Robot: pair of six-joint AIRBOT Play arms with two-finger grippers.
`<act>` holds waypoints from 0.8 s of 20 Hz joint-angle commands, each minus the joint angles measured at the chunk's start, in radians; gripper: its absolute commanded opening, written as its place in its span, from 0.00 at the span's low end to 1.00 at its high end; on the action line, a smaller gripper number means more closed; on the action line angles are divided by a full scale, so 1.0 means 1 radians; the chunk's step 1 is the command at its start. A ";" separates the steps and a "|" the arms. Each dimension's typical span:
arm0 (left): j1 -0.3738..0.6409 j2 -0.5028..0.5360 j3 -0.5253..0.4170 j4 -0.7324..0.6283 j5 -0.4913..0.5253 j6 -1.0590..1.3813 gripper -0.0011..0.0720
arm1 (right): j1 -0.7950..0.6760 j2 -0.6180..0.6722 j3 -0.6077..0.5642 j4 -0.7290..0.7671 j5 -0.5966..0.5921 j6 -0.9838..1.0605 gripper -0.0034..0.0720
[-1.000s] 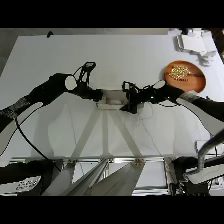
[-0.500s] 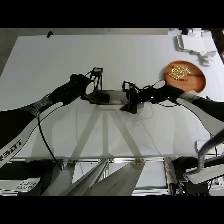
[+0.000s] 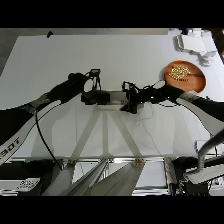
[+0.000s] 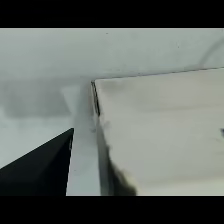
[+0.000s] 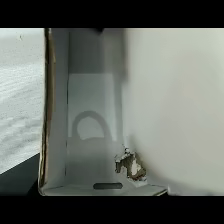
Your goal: Fold the box and place the chain.
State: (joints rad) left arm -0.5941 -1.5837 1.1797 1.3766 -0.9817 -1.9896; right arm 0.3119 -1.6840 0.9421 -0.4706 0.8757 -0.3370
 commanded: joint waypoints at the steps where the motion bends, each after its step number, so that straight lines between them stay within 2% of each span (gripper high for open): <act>1: 0.081 0.070 0.001 -0.182 -0.019 0.159 0.79 | 0.000 0.001 0.000 0.000 0.000 0.000 0.65; 5: 0.189 0.159 0.001 -0.382 -0.108 0.497 0.78 | 0.000 0.001 0.000 0.000 0.000 0.000 0.65; 8: 0.282 0.170 0.000 -0.426 -0.240 0.751 0.78 | 0.000 0.001 0.000 0.000 0.000 0.000 0.65; 10: 0.336 0.161 -0.013 -0.426 -0.248 0.991 0.78 | 0.000 0.001 0.000 0.000 0.000 0.000 0.65; 13: 0.399 0.132 -0.051 -0.433 -0.227 1.512 0.78 | 0.000 0.001 0.000 0.000 0.000 0.000 0.65; 16: 0.446 0.067 -0.065 -0.536 -0.238 1.873 0.79 | 0.000 0.001 0.000 0.000 0.000 0.000 0.65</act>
State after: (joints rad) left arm -0.1974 -1.4738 1.1297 0.9279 -1.1992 -0.5583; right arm 0.3119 -1.6840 0.9421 -0.4709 0.8749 -0.3374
